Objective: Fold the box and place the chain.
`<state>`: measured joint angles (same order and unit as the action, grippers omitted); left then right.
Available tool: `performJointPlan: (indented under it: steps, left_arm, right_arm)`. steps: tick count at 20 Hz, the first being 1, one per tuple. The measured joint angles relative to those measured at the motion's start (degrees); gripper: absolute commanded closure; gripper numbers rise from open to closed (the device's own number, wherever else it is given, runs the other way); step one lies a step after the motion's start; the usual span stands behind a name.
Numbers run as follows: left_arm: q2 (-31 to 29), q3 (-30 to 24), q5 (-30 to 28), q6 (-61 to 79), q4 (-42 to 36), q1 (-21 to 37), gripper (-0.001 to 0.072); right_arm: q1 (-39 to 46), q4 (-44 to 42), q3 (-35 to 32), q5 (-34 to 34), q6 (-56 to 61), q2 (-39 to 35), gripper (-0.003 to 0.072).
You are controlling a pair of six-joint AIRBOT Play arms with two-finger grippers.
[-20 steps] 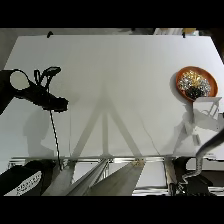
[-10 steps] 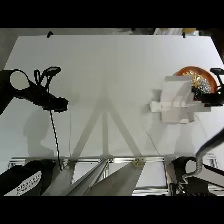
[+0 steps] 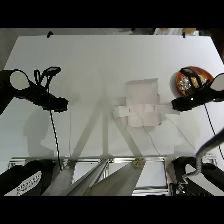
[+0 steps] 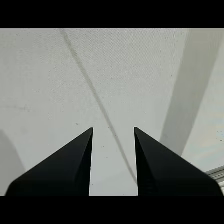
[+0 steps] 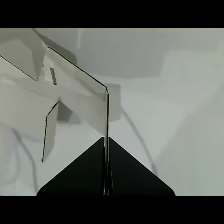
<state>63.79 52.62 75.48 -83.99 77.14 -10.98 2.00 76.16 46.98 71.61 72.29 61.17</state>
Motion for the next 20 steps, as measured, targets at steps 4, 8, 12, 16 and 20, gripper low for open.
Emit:
performJointPlan:
  steps: [4,8,12,16,20]
  left_arm:
    - [0.0,0.0,-0.2,0.0,-0.2,0.0,0.0419]
    - [0.0,0.0,-3.7,0.0,-0.6,0.0,0.0418]
    - [0.4,0.0,-9.7,4.1,-5.8,0.0,0.0422]
    - [4.2,0.0,-12.9,16.5,-16.2,-1.2,0.0436]
    - [11.7,0.0,-15.3,35.1,-30.1,-4.4,0.0233]
  right_arm:
    - [-6.9,-1.1,-1.9,-2.6,3.0,-0.7,0.0676]
    - [-11.6,-1.4,-2.5,-4.9,4.9,-0.9,0.0676]
    - [-13.2,-1.4,-2.6,-5.8,6.0,-0.9,0.0676]
    - [-13.6,-1.4,-2.6,-6.2,6.8,-0.9,0.0676]
    - [-13.7,-1.4,-2.6,-6.4,7.0,-0.9,0.0676]
